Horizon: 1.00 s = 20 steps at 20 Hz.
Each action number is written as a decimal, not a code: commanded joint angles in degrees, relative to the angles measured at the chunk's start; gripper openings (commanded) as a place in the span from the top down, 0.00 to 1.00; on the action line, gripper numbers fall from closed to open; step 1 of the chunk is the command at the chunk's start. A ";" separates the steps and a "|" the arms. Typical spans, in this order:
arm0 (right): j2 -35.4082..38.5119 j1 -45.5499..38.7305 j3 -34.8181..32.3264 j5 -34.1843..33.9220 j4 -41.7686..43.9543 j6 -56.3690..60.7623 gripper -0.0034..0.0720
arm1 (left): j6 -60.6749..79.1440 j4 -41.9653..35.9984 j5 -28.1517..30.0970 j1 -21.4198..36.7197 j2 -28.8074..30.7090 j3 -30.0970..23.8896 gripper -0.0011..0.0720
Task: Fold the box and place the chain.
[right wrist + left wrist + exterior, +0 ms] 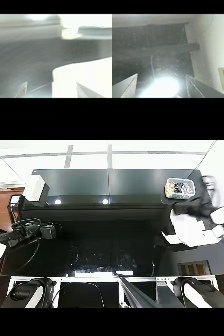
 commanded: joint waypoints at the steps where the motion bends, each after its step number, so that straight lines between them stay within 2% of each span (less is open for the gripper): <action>1: -8.22 -20.31 10.43 0.90 -10.25 6.12 0.02 | 0.13 0.09 0.20 0.04 -2.32 -0.04 0.02; 2: -12.04 -27.21 14.78 2.60 -9.22 6.10 0.02 | 0.15 0.09 0.26 0.04 -2.71 -0.02 0.02; 4: -19.30 -37.00 22.32 11.58 -8.70 5.14 0.02 | 0.09 0.07 0.28 0.04 -3.56 -0.02 0.02; 7: -28.50 -45.16 29.24 27.47 -3.06 -9.38 0.02 | -0.04 -1.25 0.33 0.04 -5.09 -0.02 0.02; 10: -35.23 -44.72 32.79 40.61 2.58 -25.66 0.02 | -0.04 -2.67 0.24 0.04 -7.13 -0.02 0.02; 14: -39.56 -39.91 35.50 42.93 1.05 -26.60 0.04 | -0.04 -3.87 0.20 0.04 -8.92 -0.02 0.02; 15: -39.63 -38.84 35.54 42.80 -0.94 -26.77 0.28 | -0.04 -3.85 0.22 0.04 -8.94 -0.02 0.02; 17: -39.54 -36.92 35.63 41.77 -5.79 -28.33 0.56 | -0.02 -3.80 0.15 0.04 -8.94 -0.02 0.02; 18: -39.23 -36.33 35.63 41.66 -5.86 -28.98 0.74 | -0.04 -3.82 0.13 0.04 -8.94 -0.02 0.02; 20: -37.62 -35.43 35.63 42.91 -3.54 -30.01 0.94 | -0.02 -3.80 -0.13 0.04 -8.94 -0.02 0.02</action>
